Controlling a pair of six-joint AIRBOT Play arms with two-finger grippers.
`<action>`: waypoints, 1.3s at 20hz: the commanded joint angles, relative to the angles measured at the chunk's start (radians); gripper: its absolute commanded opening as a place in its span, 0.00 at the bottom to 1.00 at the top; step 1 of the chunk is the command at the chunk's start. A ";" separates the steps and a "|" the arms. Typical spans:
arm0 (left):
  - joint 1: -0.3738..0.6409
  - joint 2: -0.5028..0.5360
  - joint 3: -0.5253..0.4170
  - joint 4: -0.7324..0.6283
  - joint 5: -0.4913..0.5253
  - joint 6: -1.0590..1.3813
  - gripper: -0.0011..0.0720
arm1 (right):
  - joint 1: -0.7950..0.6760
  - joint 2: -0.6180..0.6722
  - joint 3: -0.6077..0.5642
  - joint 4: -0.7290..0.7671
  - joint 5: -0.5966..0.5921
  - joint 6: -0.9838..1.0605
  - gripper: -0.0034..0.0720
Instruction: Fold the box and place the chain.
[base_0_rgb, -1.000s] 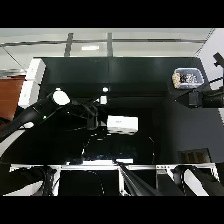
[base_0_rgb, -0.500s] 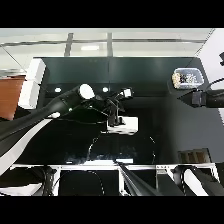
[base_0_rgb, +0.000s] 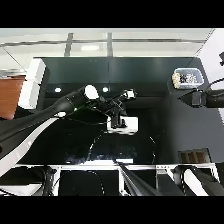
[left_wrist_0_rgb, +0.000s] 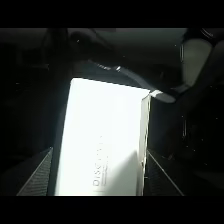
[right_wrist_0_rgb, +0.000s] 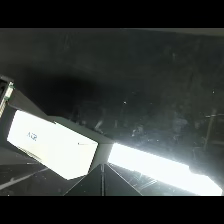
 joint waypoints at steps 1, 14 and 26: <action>-0.008 -0.002 0.002 0.002 -0.008 -0.002 1.00 | -0.001 0.000 0.001 0.000 0.000 -0.006 0.06; -0.075 -0.005 0.004 0.196 0.019 0.006 1.00 | -0.001 0.000 0.001 0.000 -0.002 -0.006 0.06; -0.090 0.066 0.005 0.473 0.027 -0.355 0.50 | -0.001 0.000 0.001 0.000 -0.002 -0.006 0.06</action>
